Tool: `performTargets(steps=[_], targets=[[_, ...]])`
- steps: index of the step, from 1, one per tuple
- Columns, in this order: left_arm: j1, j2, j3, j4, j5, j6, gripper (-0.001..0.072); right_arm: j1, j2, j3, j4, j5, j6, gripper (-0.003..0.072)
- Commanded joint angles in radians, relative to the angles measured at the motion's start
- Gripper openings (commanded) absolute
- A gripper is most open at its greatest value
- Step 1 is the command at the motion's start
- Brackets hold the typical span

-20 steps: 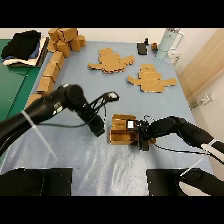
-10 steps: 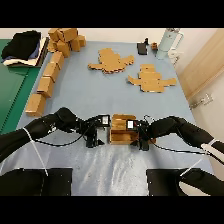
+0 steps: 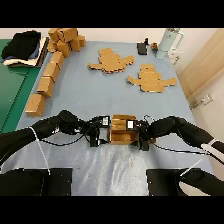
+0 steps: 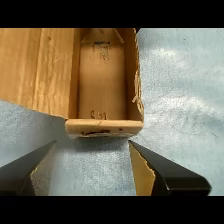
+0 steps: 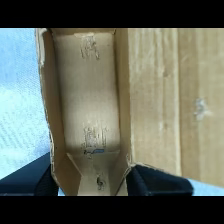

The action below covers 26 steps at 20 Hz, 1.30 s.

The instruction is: Fold the box.

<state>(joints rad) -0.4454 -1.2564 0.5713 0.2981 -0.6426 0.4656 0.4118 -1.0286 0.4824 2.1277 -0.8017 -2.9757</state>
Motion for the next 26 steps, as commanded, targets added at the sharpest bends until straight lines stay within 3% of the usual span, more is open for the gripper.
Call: performTargets(steps=[1, 23, 24, 26], targets=[[-0.023, -0.019, 0.007, -0.018, -0.003, 0.018, 0.0706, 0.000, 0.000, 0.000, 0.000, 0.000, 0.000, 0.0509], [-0.109, -0.059, 0.051, 0.015, 0.046, -0.045, 0.0703, 0.000, 0.000, 0.000, 0.000, 0.000, 0.000, 0.0509], [-0.110, -0.059, 0.051, 0.028, 0.049, -0.060, 0.0651, 0.000, 0.000, 0.000, 0.000, 0.000, 0.000, 0.0509], [-0.116, -0.059, 0.052, 0.042, 0.061, -0.081, 0.0645, 0.000, 0.000, 0.000, 0.000, 0.000, 0.000, 0.0509]])
